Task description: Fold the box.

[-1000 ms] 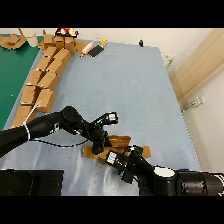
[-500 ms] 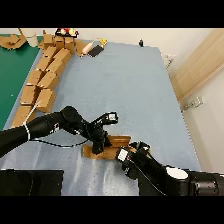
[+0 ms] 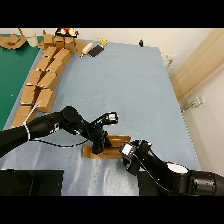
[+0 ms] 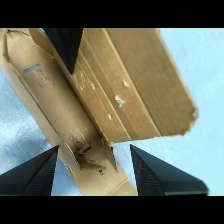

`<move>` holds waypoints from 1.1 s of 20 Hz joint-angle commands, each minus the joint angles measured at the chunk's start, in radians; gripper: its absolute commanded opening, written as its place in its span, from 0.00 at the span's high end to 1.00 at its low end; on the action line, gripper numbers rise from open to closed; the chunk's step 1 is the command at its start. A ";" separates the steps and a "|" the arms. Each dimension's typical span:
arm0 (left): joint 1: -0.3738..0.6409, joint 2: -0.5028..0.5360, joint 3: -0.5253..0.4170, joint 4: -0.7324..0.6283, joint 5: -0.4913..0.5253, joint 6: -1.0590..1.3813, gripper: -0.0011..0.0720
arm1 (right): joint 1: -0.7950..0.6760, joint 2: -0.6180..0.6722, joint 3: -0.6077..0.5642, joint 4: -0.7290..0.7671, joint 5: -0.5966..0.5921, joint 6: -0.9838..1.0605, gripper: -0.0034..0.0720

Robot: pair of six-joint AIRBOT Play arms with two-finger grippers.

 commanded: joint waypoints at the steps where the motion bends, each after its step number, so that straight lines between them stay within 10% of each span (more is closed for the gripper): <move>1: 0.000 0.000 0.000 0.000 0.000 0.000 0.97 | -0.113 0.002 -0.008 0.117 0.118 -0.186 0.00; 11: 0.000 0.000 0.000 0.000 0.000 0.000 0.97 | -0.692 -0.010 -0.007 1.049 0.146 -1.321 0.00; 22: 0.000 0.000 0.000 0.000 0.000 0.000 0.97 | -0.854 -0.241 0.068 1.238 0.007 -1.782 0.00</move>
